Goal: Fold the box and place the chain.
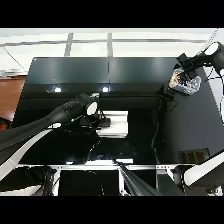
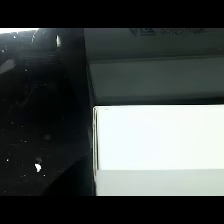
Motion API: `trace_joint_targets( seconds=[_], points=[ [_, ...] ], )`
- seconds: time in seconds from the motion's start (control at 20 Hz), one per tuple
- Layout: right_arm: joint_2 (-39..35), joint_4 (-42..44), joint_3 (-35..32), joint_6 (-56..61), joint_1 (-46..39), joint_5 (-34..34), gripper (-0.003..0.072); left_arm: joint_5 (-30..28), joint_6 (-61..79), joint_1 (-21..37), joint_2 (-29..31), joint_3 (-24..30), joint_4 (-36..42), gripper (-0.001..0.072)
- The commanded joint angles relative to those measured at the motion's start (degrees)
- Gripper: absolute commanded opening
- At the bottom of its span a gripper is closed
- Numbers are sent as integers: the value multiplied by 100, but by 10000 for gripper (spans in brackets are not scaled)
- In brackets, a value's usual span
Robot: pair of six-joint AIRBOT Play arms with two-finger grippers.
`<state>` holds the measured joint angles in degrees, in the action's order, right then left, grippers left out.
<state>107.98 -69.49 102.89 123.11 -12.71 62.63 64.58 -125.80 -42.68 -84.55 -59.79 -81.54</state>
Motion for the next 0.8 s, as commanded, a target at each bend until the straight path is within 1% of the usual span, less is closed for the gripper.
trace_joint_targets(
  seconds=[0.0, 0.1, 0.2, 0.55, 0.75],
  points=[
    [-146, -192, 4, 214, -166, 404, 398, 0, 2, 0, -2, -2, -2, 27],
    [-160, -378, -9, 503, -192, 704, 398, 0, 2, 0, -2, -2, -2, 27],
    [-133, -452, -39, 800, -173, 706, 397, 0, 2, 0, -2, -2, -2, 27],
    [129, -400, -39, 1488, -157, 114, 397, 4, 2, 0, -2, -2, 0, 27],
    [385, 177, -39, 1534, -146, -313, 397, 0, 2, 0, -2, -2, 0, 27]
  ],
)
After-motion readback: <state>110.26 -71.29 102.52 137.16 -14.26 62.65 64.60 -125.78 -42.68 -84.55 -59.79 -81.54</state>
